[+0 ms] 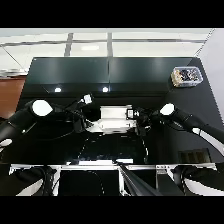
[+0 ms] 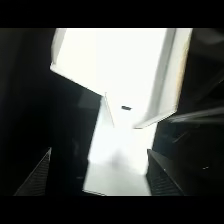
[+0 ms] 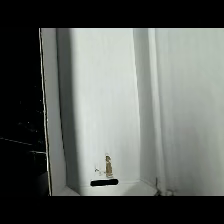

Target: Fold the box and place the chain.

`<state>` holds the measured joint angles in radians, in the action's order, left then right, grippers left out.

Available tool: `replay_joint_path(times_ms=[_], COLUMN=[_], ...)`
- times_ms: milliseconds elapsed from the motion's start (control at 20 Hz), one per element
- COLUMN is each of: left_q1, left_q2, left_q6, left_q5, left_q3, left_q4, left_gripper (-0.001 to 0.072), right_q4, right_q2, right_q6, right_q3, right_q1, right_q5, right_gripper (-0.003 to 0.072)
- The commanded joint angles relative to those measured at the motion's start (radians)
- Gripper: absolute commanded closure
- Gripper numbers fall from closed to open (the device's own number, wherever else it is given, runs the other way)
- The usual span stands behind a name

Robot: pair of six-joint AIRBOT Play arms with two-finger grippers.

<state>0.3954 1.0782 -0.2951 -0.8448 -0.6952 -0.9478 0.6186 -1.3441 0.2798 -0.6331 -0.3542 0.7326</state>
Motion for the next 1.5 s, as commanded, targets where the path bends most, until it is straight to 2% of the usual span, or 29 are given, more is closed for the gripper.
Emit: replay_joint_path(times_ms=[0, 350, 500, 600, 800, 850, 900, 950, 1050, 1150, 1450], left_q1=[0.038, 0.058, 0.062, 0.072, 0.098, 0.106, 0.114, 0.120, 0.126, 0.127, 0.127], left_q2=[0.066, 0.134, 0.163, 0.176, 0.177, 0.177, 0.177, 0.177, 0.177, 0.177, 0.177], left_q6=[0.098, 0.097, 0.097, 0.098, 0.098, 0.096, 0.087, 0.086, 0.081, 0.079, 0.079], left_q5=[0.037, -0.010, -0.031, -0.023, 0.003, 0.004, 0.007, 0.008, 0.006, 0.006, 0.037], left_q3=[-0.023, -0.032, -0.032, -0.032, -0.032, -0.032, -0.032, -0.032, -0.032, -0.032, -0.032], left_q4=[-0.036, -0.034, 0.011, 0.045, 0.029, -0.008, -0.039, -0.035, -0.008, -0.006, 0.089], left_gripper=[-0.0001, 0.0024, 0.0025, 0.0024, 0.0025, 0.0074, 0.0249, 0.0367, 0.0381, 0.0605, 0.0606], right_q4=[0.000, 0.000, 0.000, 0.000, 0.001, 0.003, 0.003, 0.003, 0.003, 0.003, 0.003], right_q2=[-0.001, -0.001, -0.001, -0.001, -0.001, -0.001, -0.001, -0.001, -0.001, -0.001, -0.001], right_q6=[0.000, 0.000, 0.000, 0.000, 0.000, 0.000, 0.000, 0.000, 0.000, 0.000, 0.000], right_q3=[0.000, 0.000, 0.000, 0.000, 0.000, 0.000, 0.000, 0.000, 0.000, 0.000, 0.000], right_q1=[-0.001, -0.001, -0.001, -0.001, -0.002, -0.002, -0.002, -0.002, -0.002, -0.002, -0.002], right_q5=[0.000, 0.000, 0.000, 0.000, 0.000, 0.001, 0.001, 0.001, 0.001, 0.001, 0.001], right_gripper=[0.0559, 0.0558, 0.0558, 0.0558, 0.0558, 0.0559, 0.0559, 0.0558, 0.0558, 0.0559, 0.0559])
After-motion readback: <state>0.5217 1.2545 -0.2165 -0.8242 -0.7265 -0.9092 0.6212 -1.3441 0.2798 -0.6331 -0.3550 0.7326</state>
